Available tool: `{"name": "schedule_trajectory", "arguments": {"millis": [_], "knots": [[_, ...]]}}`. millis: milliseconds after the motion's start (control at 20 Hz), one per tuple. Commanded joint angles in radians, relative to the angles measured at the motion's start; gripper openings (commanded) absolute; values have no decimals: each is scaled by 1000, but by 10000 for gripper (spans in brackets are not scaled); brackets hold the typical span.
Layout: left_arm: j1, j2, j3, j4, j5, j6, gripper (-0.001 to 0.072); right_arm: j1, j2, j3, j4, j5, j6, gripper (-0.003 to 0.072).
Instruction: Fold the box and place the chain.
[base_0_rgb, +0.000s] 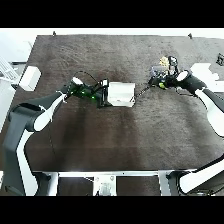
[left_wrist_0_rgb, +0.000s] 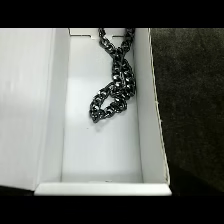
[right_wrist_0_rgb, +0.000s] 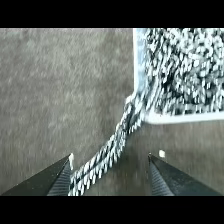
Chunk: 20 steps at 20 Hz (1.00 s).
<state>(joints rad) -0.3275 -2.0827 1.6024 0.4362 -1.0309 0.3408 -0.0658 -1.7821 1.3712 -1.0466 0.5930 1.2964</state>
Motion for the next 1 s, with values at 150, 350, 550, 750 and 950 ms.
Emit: {"name": "schedule_trajectory", "arguments": {"millis": [150, 350, 550, 750, 950], "knots": [[0, 0, 0, 0, 0, 0, 526, 0, -83, 50, 138, -18, -161, 446], [0, 0, 0, 0, 0, 0, 525, -8, -92, 55, 138, -46, -179, 37], [0, 0, 0, 0, 0, 0, 526, -5, -22, 67, 156, -22, -154, 12], [0, 0, 0, 0, 0, 0, 525, 8, 143, 66, 155, 75, -118, 12], [0, 0, 0, 0, 0, 0, 525, 39, 293, 66, 153, 124, -116, 11]]}}
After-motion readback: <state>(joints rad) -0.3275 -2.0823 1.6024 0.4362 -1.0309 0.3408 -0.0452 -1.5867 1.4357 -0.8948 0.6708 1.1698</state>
